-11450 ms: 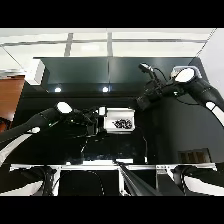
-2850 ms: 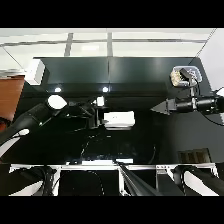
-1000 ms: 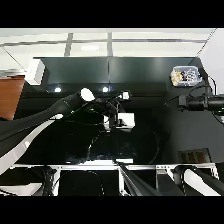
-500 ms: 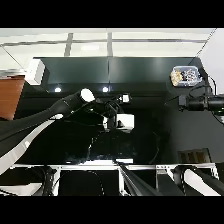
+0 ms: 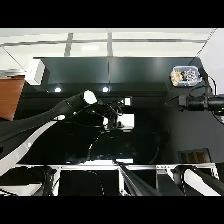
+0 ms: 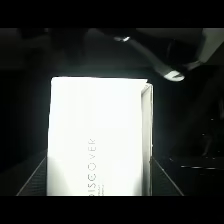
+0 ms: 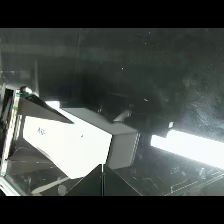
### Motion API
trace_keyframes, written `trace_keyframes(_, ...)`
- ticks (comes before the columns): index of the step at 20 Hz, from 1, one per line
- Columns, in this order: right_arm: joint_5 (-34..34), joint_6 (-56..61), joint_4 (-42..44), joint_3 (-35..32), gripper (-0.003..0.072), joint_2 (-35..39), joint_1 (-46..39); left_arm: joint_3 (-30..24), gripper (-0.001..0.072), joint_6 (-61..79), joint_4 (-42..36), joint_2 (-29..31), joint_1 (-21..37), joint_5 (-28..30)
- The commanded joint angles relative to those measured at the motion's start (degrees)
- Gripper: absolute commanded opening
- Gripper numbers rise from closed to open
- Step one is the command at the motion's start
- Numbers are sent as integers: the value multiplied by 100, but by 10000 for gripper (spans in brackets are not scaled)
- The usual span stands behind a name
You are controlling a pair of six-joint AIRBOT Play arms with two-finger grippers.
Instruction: Fold the box and place the chain.
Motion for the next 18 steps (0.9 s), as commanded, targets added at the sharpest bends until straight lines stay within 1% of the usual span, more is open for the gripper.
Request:
trace_keyframes(1, 0, 2, 0, 0, 10, 4, 0, 4, 712, 0, 28, -31, -166, 507)
trace_keyframes(5, 0, 2, 0, 0, 10, 4, 0, 4, 712, -4, 31, -48, -439, 1049)
trace_keyframes(11, -2, 4, 2, 0, 10, 4, 0, 4, 711, -63, -61, -50, -516, 1128)
trace_keyframes(12, -2, 4, 0, 0, 10, 4, 0, 4, 654, -68, -59, -50, -514, 1130)
trace_keyframes(13, 0, 4, 2, 0, 10, 4, 0, 4, 487, -87, -59, -50, -514, 1128)
trace_keyframes(15, 2, 7, 0, 0, 10, 4, 0, 7, 246, -341, -52, -33, -501, 1119)
trace_keyframes(16, 2, 9, 0, 0, 10, 4, 0, 7, 214, -531, -22, 4, -483, 1104)
trace_keyframes(18, 4, 31, 0, 0, 10, 4, 0, 7, 200, -1029, 173, 168, -380, 1067)
